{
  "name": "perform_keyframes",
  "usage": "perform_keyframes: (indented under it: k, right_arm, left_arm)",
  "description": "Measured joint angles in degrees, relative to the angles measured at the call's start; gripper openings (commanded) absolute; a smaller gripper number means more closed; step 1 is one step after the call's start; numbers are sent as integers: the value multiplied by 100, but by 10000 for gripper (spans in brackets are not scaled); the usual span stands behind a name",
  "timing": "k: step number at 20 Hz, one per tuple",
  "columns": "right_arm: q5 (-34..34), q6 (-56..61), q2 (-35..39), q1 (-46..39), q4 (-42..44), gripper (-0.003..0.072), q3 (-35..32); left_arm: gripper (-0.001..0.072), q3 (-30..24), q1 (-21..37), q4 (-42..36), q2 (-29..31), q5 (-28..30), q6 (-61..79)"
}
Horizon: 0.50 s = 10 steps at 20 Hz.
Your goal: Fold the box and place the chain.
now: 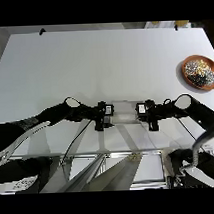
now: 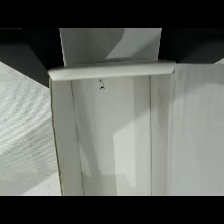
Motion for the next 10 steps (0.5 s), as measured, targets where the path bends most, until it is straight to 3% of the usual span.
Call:
perform_keyframes:
  k: [4,6,7,8,10]
  right_arm:
    - [-46,-66,-144,0,452,393,-50]
    - [-109,-111,-170,0,588,407,-127]
    - [-122,-116,-153,0,603,384,-164]
    - [-116,-122,-94,2,570,286,-188]
    - [-63,20,136,4,391,14,-219]
  left_arm:
    - [18,0,2,2,0,0,-7]
    - [18,0,2,2,0,-2,-7]
    - [18,0,2,2,0,-4,-4]
    - [18,0,0,4,0,-17,0]
    - [18,0,0,-2,0,-15,15]
